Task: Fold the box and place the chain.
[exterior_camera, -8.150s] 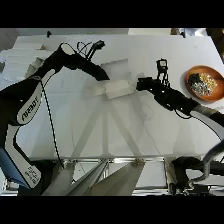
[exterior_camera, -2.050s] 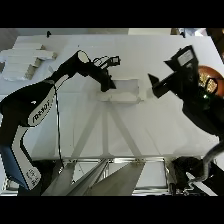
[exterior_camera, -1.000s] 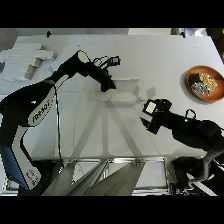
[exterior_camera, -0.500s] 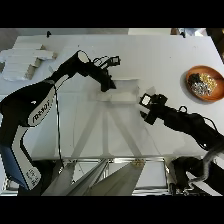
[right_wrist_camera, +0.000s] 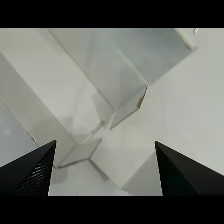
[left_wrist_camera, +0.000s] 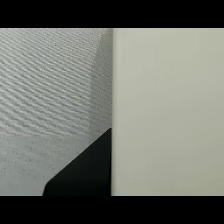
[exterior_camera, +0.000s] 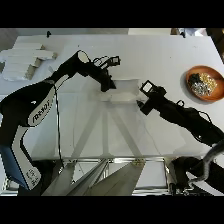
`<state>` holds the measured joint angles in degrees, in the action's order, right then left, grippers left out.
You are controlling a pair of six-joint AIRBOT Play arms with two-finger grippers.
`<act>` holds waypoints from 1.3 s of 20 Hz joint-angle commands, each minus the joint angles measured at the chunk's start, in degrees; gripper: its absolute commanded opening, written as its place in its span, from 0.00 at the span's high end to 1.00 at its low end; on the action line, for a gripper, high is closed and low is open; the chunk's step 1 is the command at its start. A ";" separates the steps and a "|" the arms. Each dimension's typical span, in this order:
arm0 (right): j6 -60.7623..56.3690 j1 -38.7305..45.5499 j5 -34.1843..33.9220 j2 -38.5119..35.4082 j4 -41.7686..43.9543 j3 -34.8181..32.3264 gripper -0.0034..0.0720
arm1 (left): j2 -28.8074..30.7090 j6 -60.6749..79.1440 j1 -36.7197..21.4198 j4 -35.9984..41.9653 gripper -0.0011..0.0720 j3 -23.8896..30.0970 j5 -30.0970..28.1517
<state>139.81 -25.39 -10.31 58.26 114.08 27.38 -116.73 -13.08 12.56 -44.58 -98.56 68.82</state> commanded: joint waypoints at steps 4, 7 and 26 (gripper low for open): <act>-1.90 -4.07 0.52 0.20 0.20 1.31 0.04 | -0.02 0.02 0.04 -0.02 0.96 0.00 -0.02; -2.12 -4.07 0.90 0.20 -7.02 1.31 0.04 | -0.02 0.02 0.04 -0.02 0.96 0.00 0.00; -133.33 -4.04 26.64 0.04 -109.90 1.31 0.03 | -0.02 0.02 0.04 0.00 0.96 0.00 0.00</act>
